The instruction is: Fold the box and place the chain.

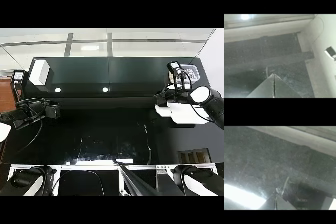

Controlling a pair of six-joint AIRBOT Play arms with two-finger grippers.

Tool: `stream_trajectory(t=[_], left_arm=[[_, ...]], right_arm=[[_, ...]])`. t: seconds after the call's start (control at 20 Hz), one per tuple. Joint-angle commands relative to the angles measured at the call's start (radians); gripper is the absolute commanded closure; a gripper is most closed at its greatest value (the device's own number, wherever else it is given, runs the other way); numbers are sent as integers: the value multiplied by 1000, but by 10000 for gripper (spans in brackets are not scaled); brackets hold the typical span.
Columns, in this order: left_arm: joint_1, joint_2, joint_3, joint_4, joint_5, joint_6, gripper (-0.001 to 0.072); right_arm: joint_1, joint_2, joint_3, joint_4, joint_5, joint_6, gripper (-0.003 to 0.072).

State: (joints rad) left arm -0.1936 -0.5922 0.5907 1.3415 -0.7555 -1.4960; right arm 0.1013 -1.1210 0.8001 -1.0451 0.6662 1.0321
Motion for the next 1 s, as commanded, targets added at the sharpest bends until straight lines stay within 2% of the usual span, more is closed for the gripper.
stream_trajectory(t=[0.0,0.55,0.7,0.8,0.85,0.9,0.95], left_arm=[[0,-1,0,0,0,0,684],[0,-1,0,0,8,0,684],[0,-18,0,-2,167,0,684],[0,-53,0,-76,256,0,676],[-2,-80,0,-125,277,0,476],[-7,-109,1,-135,285,0,70],[-8,-143,2,-135,272,0,0]], right_arm=[[0,0,0,0,0,0,674],[0,0,0,1,0,0,673],[0,0,0,28,0,1,674],[0,0,0,123,8,1,674],[3,-6,-1,185,-14,-3,673],[8,-12,-1,214,-68,-2,612],[14,-17,-1,220,-100,-3,166]])
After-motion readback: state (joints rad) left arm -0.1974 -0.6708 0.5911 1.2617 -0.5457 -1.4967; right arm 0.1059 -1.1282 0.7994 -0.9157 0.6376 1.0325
